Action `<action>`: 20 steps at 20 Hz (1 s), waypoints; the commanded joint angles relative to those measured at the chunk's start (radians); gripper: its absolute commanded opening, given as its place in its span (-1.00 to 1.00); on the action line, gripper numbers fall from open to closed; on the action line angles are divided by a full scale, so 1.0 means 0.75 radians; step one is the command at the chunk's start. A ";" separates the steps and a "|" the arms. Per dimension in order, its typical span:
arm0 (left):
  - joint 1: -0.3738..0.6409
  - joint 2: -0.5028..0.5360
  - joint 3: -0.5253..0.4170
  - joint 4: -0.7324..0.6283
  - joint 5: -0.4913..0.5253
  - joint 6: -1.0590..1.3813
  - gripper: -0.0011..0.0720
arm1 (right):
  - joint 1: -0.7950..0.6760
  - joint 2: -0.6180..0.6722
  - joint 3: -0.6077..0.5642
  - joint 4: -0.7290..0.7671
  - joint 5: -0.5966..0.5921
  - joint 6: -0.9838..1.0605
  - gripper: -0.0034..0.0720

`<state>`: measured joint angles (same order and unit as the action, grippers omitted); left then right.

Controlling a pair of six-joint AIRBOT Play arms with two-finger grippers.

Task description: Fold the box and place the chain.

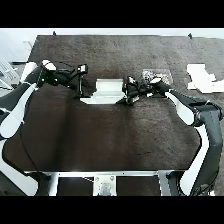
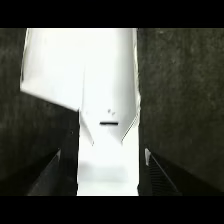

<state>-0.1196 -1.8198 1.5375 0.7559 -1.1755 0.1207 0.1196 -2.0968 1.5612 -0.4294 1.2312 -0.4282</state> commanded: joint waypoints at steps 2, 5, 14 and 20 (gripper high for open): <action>-0.042 -0.052 -0.005 0.044 0.038 -0.021 0.71 | -0.001 0.000 -0.001 0.001 0.000 0.001 0.46; -0.101 -0.057 -0.005 0.144 0.128 -0.069 0.71 | -0.001 0.000 -0.001 0.001 0.000 0.001 0.46; -0.113 -0.059 -0.005 0.137 0.149 -0.129 0.71 | -0.001 0.000 -0.001 0.001 0.001 0.001 0.46; -0.113 -0.060 -0.005 0.129 0.144 -0.129 0.54 | -0.001 0.000 -0.001 0.001 0.001 0.001 0.46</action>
